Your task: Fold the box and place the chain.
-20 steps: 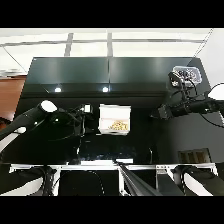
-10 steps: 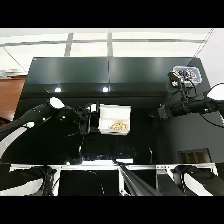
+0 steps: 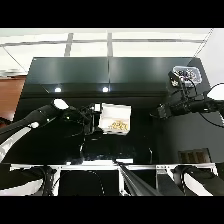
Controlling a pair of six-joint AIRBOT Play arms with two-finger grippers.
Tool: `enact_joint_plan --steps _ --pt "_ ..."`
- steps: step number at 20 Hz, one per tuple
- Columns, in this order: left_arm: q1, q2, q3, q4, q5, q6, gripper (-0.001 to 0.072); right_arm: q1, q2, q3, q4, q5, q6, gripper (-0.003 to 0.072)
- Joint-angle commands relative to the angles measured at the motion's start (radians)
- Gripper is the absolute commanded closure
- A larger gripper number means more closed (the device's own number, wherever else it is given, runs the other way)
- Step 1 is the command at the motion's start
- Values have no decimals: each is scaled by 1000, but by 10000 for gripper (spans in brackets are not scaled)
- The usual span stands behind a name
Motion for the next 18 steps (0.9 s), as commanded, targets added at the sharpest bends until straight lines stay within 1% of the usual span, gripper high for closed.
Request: enact_joint_plan --steps 1,3,7,11,12,13,14,16,17,18 --pt "-14 -1 1 2 -8 2 -3 1 0 1 0 -5 0 475" --pt "-14 -1 1 2 -8 1 18 1 0 1 0 -5 0 475" --pt "-14 -1 1 52 -20 1 16 1 0 1 0 -10 0 475" --pt "-15 -1 0 50 -23 1 18 1 0 1 0 -31 0 476" --pt "-15 -1 0 49 -23 1 61 1 -1 1 0 -36 0 475" --pt "-15 -1 0 45 -23 1 148 1 -1 0 0 -44 0 475" --pt "-15 -1 0 42 -23 1 203 1 -1 -5 1 -63 0 475" --pt "-15 -1 0 42 -23 1 310 14 -2 -24 3 -138 1 476" --pt "-15 -1 0 42 -23 1 315 35 -4 -32 11 -199 60 475" --pt "-15 0 0 42 -23 1 315 60 -13 -32 16 -271 192 471"
